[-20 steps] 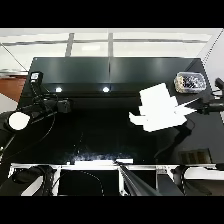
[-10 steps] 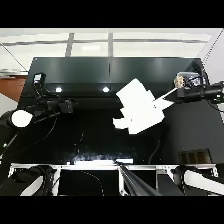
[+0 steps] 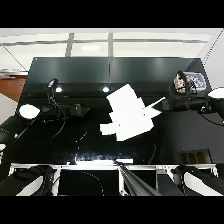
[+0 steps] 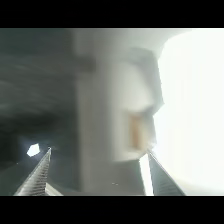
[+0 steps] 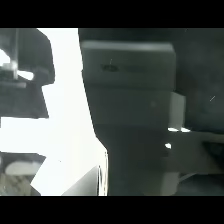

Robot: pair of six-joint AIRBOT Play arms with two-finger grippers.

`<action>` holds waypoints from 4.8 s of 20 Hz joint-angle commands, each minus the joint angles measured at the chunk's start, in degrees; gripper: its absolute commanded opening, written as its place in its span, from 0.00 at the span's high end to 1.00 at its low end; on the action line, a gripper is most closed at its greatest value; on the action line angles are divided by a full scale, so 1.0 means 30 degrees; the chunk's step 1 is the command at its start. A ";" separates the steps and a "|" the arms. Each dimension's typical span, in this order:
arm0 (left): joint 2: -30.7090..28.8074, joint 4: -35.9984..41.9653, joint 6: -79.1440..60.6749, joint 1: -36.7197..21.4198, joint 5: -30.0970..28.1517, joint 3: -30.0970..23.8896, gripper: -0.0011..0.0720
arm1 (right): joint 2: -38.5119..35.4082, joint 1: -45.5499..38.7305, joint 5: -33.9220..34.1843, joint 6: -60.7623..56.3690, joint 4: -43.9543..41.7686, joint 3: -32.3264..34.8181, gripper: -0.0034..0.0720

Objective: Fold the box and place the chain.

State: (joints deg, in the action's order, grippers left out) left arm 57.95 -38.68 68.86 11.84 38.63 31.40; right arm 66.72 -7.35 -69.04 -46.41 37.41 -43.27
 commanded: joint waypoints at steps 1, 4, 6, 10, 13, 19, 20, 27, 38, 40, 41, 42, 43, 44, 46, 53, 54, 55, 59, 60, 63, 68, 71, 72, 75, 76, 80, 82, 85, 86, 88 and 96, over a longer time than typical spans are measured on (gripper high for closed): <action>0.1719 0.4809 -0.3570 0.0007 0.1246 0.0022 0.03 | -0.0219 0.0860 0.0452 0.0255 -0.0189 0.0823 0.89; 0.2841 0.4976 -0.4102 0.0007 0.2171 0.0452 0.03 | -0.0219 0.1341 0.0459 0.0474 -0.0204 0.0816 0.89; 0.3184 0.4983 -0.5100 0.0007 0.2186 0.0867 0.03 | -0.0219 0.1501 0.0481 0.0583 -0.0284 0.0823 0.89; 0.3876 0.5231 -0.5275 0.0000 0.1581 0.1326 0.03 | -0.0430 0.1902 0.0357 0.3220 -0.1523 0.1188 0.89; 0.4699 0.5195 -0.5501 0.0007 0.2849 0.1406 0.03 | -0.0444 0.1938 0.0452 0.5654 -0.3971 0.1923 0.89; 0.6477 0.5282 -0.7563 0.0015 0.5603 0.1406 0.03 | -0.0444 0.2871 0.1239 0.7133 -0.4459 0.2528 0.89; 0.6688 0.5348 -0.8000 0.0015 0.5916 0.1406 0.03 | -0.0444 0.2965 0.1304 0.7133 -0.4473 0.2528 0.89; 0.8852 0.9245 -1.2174 0.1173 0.7235 0.1384 0.03 | -0.0444 0.2973 0.1341 0.6965 -0.4561 0.2528 0.89; 0.9537 1.1052 -1.6925 0.1501 0.8896 0.1384 0.23 | -0.0444 0.2965 0.1741 0.6550 -0.4532 0.2528 0.89; 0.9537 1.1045 -1.7027 0.1027 0.9639 0.1384 0.23 | -0.0444 0.2965 0.1763 0.6543 -0.4532 0.2528 0.89; 0.9537 1.1060 -1.7435 0.0867 0.9806 0.1384 0.31 | -0.0444 0.2965 0.1770 0.6455 -0.4532 0.2521 0.89; 0.9537 1.1103 -1.7879 0.0823 0.9755 0.1384 0.40 | -0.0444 0.2965 0.1829 0.6317 -0.4459 0.2528 0.89; 0.9537 1.1111 -1.8127 0.0838 0.9661 0.1384 0.54 | -0.0444 0.2965 0.1858 0.6309 -0.4386 0.2528 0.89; 0.9537 1.1103 -1.8170 0.0831 0.9668 0.1384 0.69 | -0.0444 0.2965 0.1923 0.6237 -0.4364 0.2528 0.89; 0.9537 1.1089 -1.8178 0.0831 0.9690 0.1399 0.79 | -0.0444 0.2965 0.2004 0.6047 -0.4561 0.2521 0.60; 0.8553 0.6608 -1.7879 0.1239 1.1081 0.3563 0.95 | -0.0488 -0.0787 -0.0342 0.6193 -0.0641 -0.1603 0.00; 0.8036 0.5523 -1.7872 0.1734 1.0775 0.4160 0.95 | -0.0488 -0.1290 -0.1049 0.6441 0.0699 -0.2455 0.00; 0.7286 0.4167 -1.7872 0.2470 1.0061 0.4728 0.95 | -0.0488 -0.1515 -0.1625 0.6710 0.2127 -0.3002 0.00; 0.3330 -0.0692 -1.7901 0.6717 0.4095 0.5173 0.95 | -0.0481 -0.1428 -0.2572 0.6885 0.5275 -0.2557 0.00; 0.2798 -0.0940 -1.8367 0.7453 0.1880 0.4597 0.95 | -0.0481 -0.1304 -0.2492 0.7286 0.4568 -0.2222 0.00; 0.3111 0.0758 -2.1711 0.8138 -0.1275 0.2725 0.94 | -0.0481 -0.0015 -0.1399 0.9464 0.3147 -0.1020 0.00; 0.5173 0.1603 -2.4006 0.7592 -0.1370 0.2368 0.94 | -0.0430 0.2987 0.0408 1.0076 0.3126 0.0576 0.00; 0.6018 0.1851 -2.4997 0.7388 -0.1224 0.2361 0.94 | -0.0430 0.4182 0.0933 1.0061 0.3220 0.0583 0.00; 0.6062 0.2040 -2.5573 0.7373 -0.1224 0.2361 0.94 | -0.0430 0.4342 0.1282 1.0127 0.3286 0.0583 0.00; 0.6040 0.2266 -2.5951 0.7344 -0.1137 0.2361 0.94 | -0.0430 0.4393 0.1654 1.0783 0.4925 0.0583 0.00; 0.6040 0.2266 -2.5951 0.7344 -0.1013 0.2368 0.94 | -0.0430 0.4393 0.1260 1.0790 0.6156 0.0583 0.00; 0.6040 0.2259 -2.5951 0.7344 -0.0809 0.2368 0.94 | -0.0430 0.4656 -0.0393 1.0790 0.6929 0.1596 0.00; 0.6040 0.2251 -2.5951 0.7344 -0.0823 0.2368 0.94 | -0.0430 0.5523 0.0284 1.0856 0.6885 0.2346 0.00; 0.6040 0.2106 -2.5951 0.7337 -0.0896 0.2368 0.94 | -0.0430 0.7074 0.1319 1.1074 0.6892 0.3344 0.00; 0.6040 0.2106 -2.5951 0.7337 -0.0882 0.2368 0.94 | -0.0430 0.7395 0.1719 1.1081 0.6659 0.3563 0.00; 0.6040 0.2113 -2.5944 0.7337 -0.0882 0.2368 0.94 | -0.0430 0.8087 0.2426 1.1147 0.5989 0.3687 0.00; 0.6040 0.2113 -2.5944 0.7337 -0.0874 0.2368 0.94 | -0.0430 1.0469 0.4736 1.1366 0.5697 0.3694 0.00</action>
State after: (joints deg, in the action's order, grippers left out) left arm 76.03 -32.32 -8.97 33.89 36.01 38.52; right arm 65.41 22.22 -56.66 -12.38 54.72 -32.29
